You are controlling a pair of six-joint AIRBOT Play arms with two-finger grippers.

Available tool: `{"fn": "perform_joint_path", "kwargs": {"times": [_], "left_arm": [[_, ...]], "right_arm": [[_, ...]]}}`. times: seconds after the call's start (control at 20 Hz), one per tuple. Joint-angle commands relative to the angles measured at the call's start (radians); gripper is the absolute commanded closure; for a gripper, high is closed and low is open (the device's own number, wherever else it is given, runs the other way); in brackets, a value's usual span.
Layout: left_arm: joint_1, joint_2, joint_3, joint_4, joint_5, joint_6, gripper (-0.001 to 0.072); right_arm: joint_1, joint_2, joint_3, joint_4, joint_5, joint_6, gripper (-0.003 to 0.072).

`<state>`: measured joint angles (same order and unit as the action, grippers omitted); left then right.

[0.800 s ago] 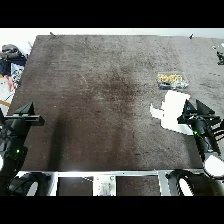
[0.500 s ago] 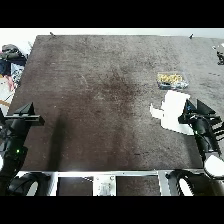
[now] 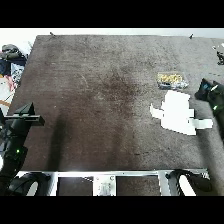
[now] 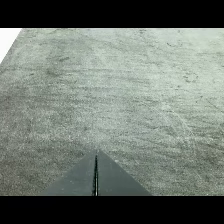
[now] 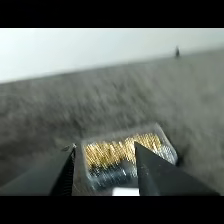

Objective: Fold the box and place the chain.

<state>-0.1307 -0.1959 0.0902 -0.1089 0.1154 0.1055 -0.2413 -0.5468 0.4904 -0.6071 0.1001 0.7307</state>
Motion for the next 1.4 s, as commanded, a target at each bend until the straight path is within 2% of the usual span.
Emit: {"fn": "perform_joint_path", "kwargs": {"times": [0.0,0.1,0.15,0.3,0.45,0.6,0.8,1.2,1.3,1.35], "left_arm": [[0.000,0.000,0.001,0.000,-0.001,0.000,0.0697],[0.000,0.000,0.001,0.000,-0.001,0.000,0.0697],[0.000,0.000,0.001,0.000,-0.001,0.000,0.0697],[0.000,0.000,0.001,0.000,-0.001,0.000,0.0697],[0.000,0.000,0.001,0.000,-0.001,0.000,0.0697],[0.000,0.000,0.001,0.000,-0.001,0.000,0.0697],[0.000,0.000,0.001,0.000,-0.001,0.000,0.0697],[0.000,0.000,0.001,0.000,-0.001,0.000,0.0697],[0.000,0.000,0.001,0.000,-0.002,0.000,0.0697],[0.000,0.000,0.001,0.000,-0.001,0.000,0.0697]], "right_arm": [[-0.311,-0.285,0.233,-0.011,0.478,0.082,0.0257],[-0.498,-0.437,0.362,-0.035,0.755,0.083,0.0257],[-0.571,-0.498,0.418,-0.062,0.851,0.109,0.0257],[-0.727,-0.679,0.568,-0.244,1.062,0.252,0.0256],[-0.788,-0.826,0.665,-0.381,1.226,0.281,0.0257],[-0.795,-0.926,0.743,-0.490,1.281,0.272,0.0256],[-0.792,-1.023,0.825,-0.499,1.337,0.177,0.0257],[-0.719,-1.213,0.832,-0.484,1.388,0.003,0.0278],[-0.690,-1.268,0.832,-0.450,1.443,-0.027,0.0282],[-0.679,-1.294,0.832,-0.431,1.474,-0.063,0.0409]]}}
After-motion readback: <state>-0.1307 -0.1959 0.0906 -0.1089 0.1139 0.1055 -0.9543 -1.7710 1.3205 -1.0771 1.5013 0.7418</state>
